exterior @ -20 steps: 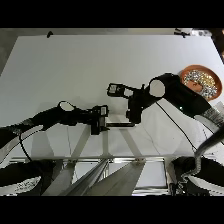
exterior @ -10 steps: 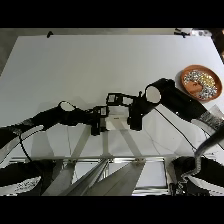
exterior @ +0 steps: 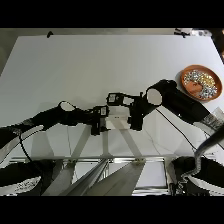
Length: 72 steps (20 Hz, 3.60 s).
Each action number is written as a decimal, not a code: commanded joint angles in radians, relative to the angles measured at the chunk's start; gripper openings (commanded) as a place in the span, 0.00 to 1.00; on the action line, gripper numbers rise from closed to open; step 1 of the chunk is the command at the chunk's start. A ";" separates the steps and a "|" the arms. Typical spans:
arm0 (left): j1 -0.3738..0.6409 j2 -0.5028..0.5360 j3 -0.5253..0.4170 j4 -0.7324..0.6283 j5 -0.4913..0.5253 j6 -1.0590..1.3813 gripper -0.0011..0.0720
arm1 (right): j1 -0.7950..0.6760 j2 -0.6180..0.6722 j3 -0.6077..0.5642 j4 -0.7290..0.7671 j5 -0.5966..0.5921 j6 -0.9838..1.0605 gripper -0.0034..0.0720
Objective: Fold the box and place the chain.
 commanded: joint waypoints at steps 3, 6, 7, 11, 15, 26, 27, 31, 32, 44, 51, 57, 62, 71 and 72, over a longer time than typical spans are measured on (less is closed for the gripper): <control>0.000 0.000 0.001 0.001 0.000 0.000 0.47 | 0.023 0.005 0.000 0.010 -0.003 -0.028 0.50; 0.000 0.000 0.001 0.001 0.000 0.000 0.47 | 0.024 0.005 0.000 0.025 -0.003 -0.028 0.50; 0.000 0.000 0.001 0.001 0.000 0.000 0.47 | 0.024 0.005 0.000 0.048 -0.003 -0.029 0.54; 0.000 0.000 0.001 0.001 0.000 0.000 0.47 | 0.027 0.005 0.000 0.117 -0.003 -0.084 0.63; 0.000 0.000 0.001 0.001 0.000 0.000 0.47 | 0.027 0.002 0.000 0.129 -0.044 -0.095 0.62; 0.000 0.000 0.001 0.001 0.000 0.000 0.47 | 0.029 -0.042 0.000 0.027 -0.132 -0.011 0.42; 0.000 0.000 0.001 0.001 0.000 0.000 0.47 | 0.029 -0.042 0.000 0.015 -0.143 0.004 0.40; 0.000 0.000 0.001 0.001 0.000 0.000 0.47 | 0.034 -0.042 0.000 0.001 -0.162 0.039 0.40; 0.000 0.000 0.001 0.001 0.000 0.000 0.47 | 0.036 -0.042 -0.001 -0.006 -0.161 0.047 0.40; 0.000 0.000 0.001 0.001 0.000 0.000 0.47 | 0.074 -0.042 -0.034 -0.016 -0.164 0.116 0.39; 0.000 0.000 0.001 0.001 0.000 0.000 0.47 | 0.109 -0.042 -0.069 -0.011 -0.183 0.120 0.34; 0.000 0.000 0.001 0.001 0.000 0.000 0.47 | 0.118 -0.041 -0.069 -0.014 -0.182 0.147 0.47; 0.000 0.000 0.001 0.001 0.000 0.000 0.47 | 0.120 0.023 -0.069 -0.035 -0.186 0.155 0.51; 0.000 0.000 0.001 0.001 0.000 0.000 0.47 | 0.120 0.171 -0.069 -0.028 -0.220 0.248 0.27; 0.000 0.000 0.001 0.001 0.000 0.000 0.47 | 0.115 0.187 -0.071 -0.007 -0.228 0.279 0.06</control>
